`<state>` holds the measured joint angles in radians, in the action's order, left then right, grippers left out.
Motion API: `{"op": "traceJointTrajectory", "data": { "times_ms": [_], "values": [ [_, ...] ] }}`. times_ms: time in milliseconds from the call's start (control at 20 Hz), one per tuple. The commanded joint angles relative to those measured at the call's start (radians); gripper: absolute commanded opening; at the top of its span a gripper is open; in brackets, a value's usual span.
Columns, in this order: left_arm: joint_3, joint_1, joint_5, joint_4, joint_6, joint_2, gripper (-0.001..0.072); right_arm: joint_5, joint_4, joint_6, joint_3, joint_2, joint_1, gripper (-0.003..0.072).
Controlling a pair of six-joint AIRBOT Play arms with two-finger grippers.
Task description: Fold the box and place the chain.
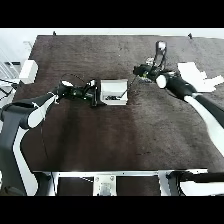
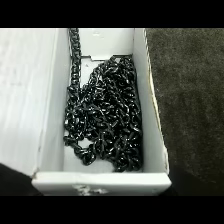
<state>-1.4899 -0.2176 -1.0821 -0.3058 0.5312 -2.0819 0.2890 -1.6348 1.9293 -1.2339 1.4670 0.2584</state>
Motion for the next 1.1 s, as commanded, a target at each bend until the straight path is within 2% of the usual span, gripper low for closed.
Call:
{"op": "traceJointTrajectory", "data": {
  "times_ms": [0,200,500,600,850,1050],
  "values": [
    [0.0,0.0,0.0,0.0,0.0,0.001,0.0279,0.174,-0.042,-0.058,0.033,-0.219,0.043,0.0012],
    [0.0,0.0,0.0,0.0,0.0,0.001,0.0279,0.243,-0.042,-0.072,0.048,-0.32,0.121,0.0012],
    [0.0,0.0,0.0,0.0,0.0,0.001,0.0279,0.243,-0.042,-0.06,0.051,-0.341,0.266,0.0013],
    [0.0,0.0,0.0,0.0,0.0,0.001,0.0279,0.224,-0.042,-0.045,0.052,-0.335,0.283,0.0012],
    [0.0,0.0,0.0,0.0,0.0,0.001,0.0279,0.089,-0.029,-0.045,0.055,-0.289,0.311,0.0013],
    [0.0,0.0,0.0,0.0,0.0,0.001,0.0279,0.078,-0.022,-0.045,0.079,-0.222,0.311,0.0013]
  ]
}}
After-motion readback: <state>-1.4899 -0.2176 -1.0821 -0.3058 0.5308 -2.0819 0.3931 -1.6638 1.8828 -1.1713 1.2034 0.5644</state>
